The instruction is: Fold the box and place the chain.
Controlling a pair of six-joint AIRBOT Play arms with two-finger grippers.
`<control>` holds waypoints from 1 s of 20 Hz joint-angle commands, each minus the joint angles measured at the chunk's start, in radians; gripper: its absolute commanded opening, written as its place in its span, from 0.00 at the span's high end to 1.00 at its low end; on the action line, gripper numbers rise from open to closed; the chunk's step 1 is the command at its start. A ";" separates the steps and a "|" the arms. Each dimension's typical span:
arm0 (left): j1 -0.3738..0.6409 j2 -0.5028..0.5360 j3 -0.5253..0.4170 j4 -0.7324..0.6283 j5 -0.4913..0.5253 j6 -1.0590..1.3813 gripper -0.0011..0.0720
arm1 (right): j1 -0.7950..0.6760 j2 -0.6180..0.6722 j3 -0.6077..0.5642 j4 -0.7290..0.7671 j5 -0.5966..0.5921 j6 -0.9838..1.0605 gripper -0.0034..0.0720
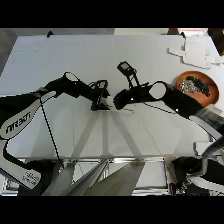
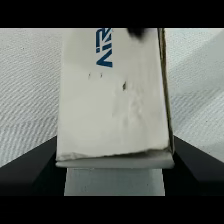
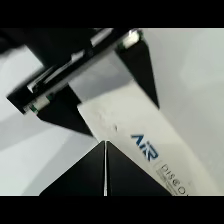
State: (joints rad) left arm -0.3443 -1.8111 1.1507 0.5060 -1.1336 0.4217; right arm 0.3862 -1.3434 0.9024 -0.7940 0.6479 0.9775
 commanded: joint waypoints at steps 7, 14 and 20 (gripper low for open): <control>0.000 0.001 0.000 0.000 0.000 0.000 0.72 | 0.000 -0.045 -0.097 0.092 -0.013 -0.044 0.95; 0.000 0.001 0.000 0.000 0.000 0.000 0.72 | 0.000 -0.005 -0.096 0.119 -0.049 -0.044 0.95; 0.000 0.001 0.000 0.000 0.000 0.000 0.72 | -0.004 0.239 -0.096 0.021 -0.139 -0.030 0.94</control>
State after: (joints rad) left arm -0.3443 -1.8111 1.1507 0.5034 -1.1294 0.4179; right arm 0.3851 -1.2114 0.8051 -0.7090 0.5514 0.9348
